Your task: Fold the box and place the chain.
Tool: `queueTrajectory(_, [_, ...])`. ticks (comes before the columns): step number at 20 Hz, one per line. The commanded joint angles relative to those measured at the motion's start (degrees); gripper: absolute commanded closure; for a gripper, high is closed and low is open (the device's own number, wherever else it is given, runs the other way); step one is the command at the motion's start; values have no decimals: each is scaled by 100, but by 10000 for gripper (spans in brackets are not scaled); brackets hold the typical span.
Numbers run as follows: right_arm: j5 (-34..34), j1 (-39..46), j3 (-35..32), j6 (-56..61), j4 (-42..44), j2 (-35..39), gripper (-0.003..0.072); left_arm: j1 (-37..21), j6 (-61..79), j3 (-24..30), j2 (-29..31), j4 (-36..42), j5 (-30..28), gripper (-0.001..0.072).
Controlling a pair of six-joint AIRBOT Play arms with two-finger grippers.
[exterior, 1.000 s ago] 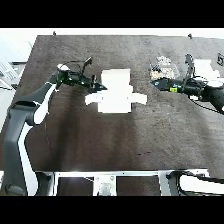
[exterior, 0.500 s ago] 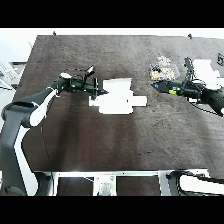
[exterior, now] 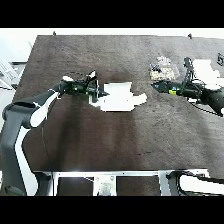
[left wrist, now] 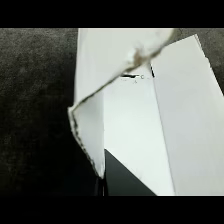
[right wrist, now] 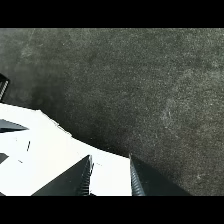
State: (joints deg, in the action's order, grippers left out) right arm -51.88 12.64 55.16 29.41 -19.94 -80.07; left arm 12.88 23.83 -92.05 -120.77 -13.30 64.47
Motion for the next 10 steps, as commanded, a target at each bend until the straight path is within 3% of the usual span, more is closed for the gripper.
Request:
queueTrajectory(1, [0,-13,-2,-11,0,4,389,15,79,26,-42,-105,-48,694])
queueTrajectory(10, [-70,-48,-2,11,4,4,389,13,332,26,-46,-98,96,693])
